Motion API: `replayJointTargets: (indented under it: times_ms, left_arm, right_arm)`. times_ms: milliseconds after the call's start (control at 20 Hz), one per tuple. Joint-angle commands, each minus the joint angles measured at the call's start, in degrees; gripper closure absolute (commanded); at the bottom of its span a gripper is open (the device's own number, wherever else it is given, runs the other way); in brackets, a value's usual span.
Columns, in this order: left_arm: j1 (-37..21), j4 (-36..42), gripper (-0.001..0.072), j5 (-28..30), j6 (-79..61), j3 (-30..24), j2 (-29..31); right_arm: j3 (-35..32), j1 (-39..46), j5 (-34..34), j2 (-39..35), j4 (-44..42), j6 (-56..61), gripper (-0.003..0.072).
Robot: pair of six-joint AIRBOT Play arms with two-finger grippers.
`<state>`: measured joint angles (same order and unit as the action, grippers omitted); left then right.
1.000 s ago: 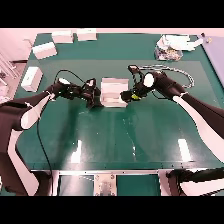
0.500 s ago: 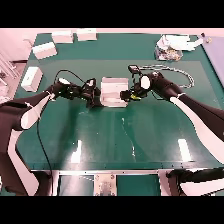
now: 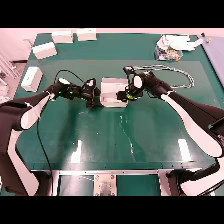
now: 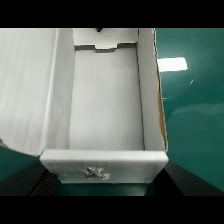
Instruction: Fold the box and place the chain.
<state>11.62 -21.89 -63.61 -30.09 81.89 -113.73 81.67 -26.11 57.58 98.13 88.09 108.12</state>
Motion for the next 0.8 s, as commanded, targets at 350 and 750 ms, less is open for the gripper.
replayJointTargets:
  times_ms: [350,750]
  left_arm:
    - [0.0,0.0,0.0242,0.1,0.0,0.0,0.0]
    - [0.0,0.0,0.0242,0.1,0.0,0.0,0.0]
  right_arm:
    - [1.1,-0.3,3.0,2.0,0.0,0.6,0.0417]
    - [4.2,-2.4,2.9,2.3,0.0,0.5,0.0643]
